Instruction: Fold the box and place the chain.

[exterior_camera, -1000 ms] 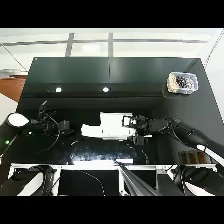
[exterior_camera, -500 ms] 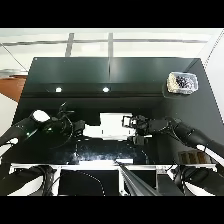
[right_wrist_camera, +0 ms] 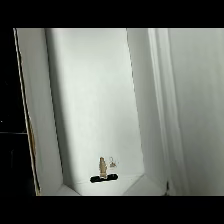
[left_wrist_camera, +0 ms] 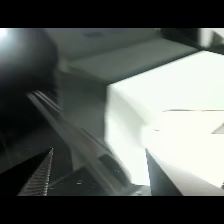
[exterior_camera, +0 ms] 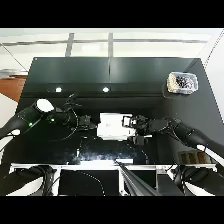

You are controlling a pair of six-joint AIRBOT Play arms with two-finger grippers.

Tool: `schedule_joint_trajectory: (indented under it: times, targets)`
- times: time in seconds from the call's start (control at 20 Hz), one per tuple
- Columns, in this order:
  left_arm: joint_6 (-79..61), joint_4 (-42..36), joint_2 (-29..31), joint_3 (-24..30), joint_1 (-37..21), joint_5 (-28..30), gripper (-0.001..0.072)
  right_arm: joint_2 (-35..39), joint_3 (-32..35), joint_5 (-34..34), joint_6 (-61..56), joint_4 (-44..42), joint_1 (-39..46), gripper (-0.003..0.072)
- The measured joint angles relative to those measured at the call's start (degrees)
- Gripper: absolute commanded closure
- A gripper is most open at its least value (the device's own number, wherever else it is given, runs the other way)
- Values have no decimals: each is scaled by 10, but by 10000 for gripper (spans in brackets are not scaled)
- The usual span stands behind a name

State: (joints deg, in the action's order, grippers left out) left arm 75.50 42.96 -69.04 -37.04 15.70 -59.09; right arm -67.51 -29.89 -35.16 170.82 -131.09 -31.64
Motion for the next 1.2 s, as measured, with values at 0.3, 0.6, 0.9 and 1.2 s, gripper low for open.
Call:
schedule_joint_trajectory:
  times: [0.3,0.6,0.9,1.2]
  targets:
    - [25,0,-1,-18,50,0,53,0,0,0,0,0,0,278]
    - [66,10,-1,-21,106,56,56,0,0,0,0,0,0,278]
    - [168,95,-1,-21,163,106,57,0,0,0,0,0,0,278]
    - [254,153,-1,-22,195,139,82,0,0,0,0,0,0,278]
